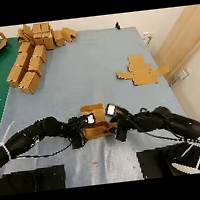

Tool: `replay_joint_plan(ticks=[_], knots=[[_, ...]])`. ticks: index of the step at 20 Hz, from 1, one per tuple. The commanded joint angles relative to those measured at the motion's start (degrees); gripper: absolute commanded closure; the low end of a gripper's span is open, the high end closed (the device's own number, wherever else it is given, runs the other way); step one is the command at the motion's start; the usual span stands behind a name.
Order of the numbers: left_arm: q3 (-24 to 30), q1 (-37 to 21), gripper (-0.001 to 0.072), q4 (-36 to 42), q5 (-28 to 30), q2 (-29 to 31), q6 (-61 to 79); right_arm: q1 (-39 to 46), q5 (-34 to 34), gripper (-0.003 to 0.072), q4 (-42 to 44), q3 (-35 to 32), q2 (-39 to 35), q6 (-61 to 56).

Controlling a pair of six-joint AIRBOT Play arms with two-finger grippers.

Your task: Fold the box.

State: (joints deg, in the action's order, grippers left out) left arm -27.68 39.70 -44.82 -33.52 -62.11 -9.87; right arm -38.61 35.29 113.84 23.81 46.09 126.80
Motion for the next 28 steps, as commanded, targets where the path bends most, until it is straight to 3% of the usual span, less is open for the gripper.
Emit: replay_joint_plan(ticks=[1, 2, 3, 5, 9, 11, 17, 22, 28], knots=[[0.00, -0.04, 0.0179, -0.17, 0.04, -0.04, 0.13, 5.55, 16.70, 0.0242, -16.13, 0.94, -8.31, -48.94], [0.00, -0.04, 0.0179, -0.17, 0.04, -0.04, 0.13, 6.84, 21.51, 0.0435, -19.12, 0.92, -10.25, -56.87], [0.00, -0.04, 0.0179, -0.17, 0.04, -0.04, 0.13, 8.07, 25.40, 0.0685, -22.82, 0.92, -11.89, -61.57], [0.00, -0.04, 0.0179, -0.17, 0.04, -0.04, 0.13, 10.75, 28.59, 0.0685, -27.89, 0.92, -14.01, -63.01], [0.02, -0.04, 0.0179, -0.17, 0.04, -0.04, 0.13, 19.67, 28.55, 0.0686, -27.47, 0.81, -12.87, -62.12], [0.00, -0.04, 0.0179, -0.17, 0.04, -0.04, 0.13, 22.77, 26.75, 0.0686, -23.45, 0.81, -10.38, -57.61], [0.02, -0.04, 0.0179, -0.17, 0.07, -0.04, 0.13, 23.85, 15.54, 0.0686, 0.48, 0.81, 0.50, -48.65], [0.00, -0.04, 0.0179, -0.17, 0.04, -0.04, 0.13, 23.82, 15.78, 0.0686, 2.16, 0.81, 5.66, -48.04], [0.00, -0.04, 0.0179, -0.17, 0.04, -0.04, 0.13, 20.90, 19.34, 0.0687, 9.31, 0.26, 5.90, -42.69]])
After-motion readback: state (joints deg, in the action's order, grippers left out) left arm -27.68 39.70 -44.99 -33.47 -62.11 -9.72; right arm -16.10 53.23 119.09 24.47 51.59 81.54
